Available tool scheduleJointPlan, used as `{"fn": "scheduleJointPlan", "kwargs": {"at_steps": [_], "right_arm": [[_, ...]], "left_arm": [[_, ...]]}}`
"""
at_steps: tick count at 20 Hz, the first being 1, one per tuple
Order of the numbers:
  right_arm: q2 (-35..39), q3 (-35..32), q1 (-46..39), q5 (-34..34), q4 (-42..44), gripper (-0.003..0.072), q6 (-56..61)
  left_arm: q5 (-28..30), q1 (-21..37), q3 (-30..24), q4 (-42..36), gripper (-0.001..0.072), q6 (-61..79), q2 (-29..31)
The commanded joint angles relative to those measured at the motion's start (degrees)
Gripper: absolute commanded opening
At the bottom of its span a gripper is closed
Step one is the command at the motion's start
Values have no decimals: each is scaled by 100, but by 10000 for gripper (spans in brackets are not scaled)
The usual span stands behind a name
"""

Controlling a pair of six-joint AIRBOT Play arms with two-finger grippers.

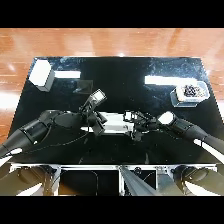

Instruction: Fold the box and place the chain.

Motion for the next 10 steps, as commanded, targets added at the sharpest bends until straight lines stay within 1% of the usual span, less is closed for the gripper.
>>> {"fn": "scheduleJointPlan", "kwargs": {"at_steps": [1,3,5,10], "right_arm": [[0,-2,-2,7,-2,575,4],[0,-2,-2,7,-2,575,2],[0,-2,-2,4,-2,575,2],[0,-2,-2,4,-4,575,2]], "left_arm": [[-1032,-234,-9,-2,17,-208,-7],[-1220,-249,-9,0,17,-221,-52],[-1283,-251,-9,-2,17,-221,-153],[-1405,-251,-7,-2,17,-223,-656]]}}
